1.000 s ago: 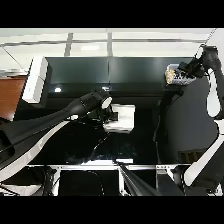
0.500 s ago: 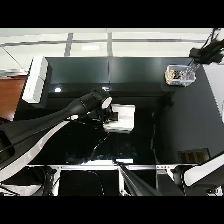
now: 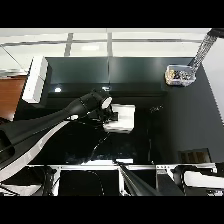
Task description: Fold the box and place the chain.
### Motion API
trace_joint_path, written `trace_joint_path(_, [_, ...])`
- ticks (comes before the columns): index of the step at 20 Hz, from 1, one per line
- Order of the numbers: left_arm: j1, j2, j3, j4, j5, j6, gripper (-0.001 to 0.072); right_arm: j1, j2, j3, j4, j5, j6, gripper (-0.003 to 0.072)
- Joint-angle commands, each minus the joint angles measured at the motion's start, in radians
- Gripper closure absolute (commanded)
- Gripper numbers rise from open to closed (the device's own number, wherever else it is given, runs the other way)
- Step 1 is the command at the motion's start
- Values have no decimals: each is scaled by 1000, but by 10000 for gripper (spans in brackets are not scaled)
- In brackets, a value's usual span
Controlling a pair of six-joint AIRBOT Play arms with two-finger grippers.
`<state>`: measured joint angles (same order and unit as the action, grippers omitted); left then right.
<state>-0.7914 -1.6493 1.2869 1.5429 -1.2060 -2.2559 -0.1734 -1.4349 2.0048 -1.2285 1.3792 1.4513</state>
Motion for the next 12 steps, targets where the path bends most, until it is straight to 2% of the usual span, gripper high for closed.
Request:
trace_joint_path(1, [0, -1, 0, 0, 0, 0, 681, 50, 172, -109, 154, 39, -78, 675])
trace_joint_path(4, [0, -1, 0, 0, 0, 0, 680, 113, 361, -328, 155, 46, -106, 674])
trace_joint_path(6, [0, -1, 0, 0, 0, 0, 681, 145, 460, -454, 157, 103, -122, 674])
trace_joint_path(8, [0, -1, 0, 0, 0, 0, 681, 165, 518, -540, 199, 178, -124, 674])
trace_joint_path(12, [0, -1, 0, -7, 2, 0, 681, 237, 543, -655, 393, 279, -129, 674])
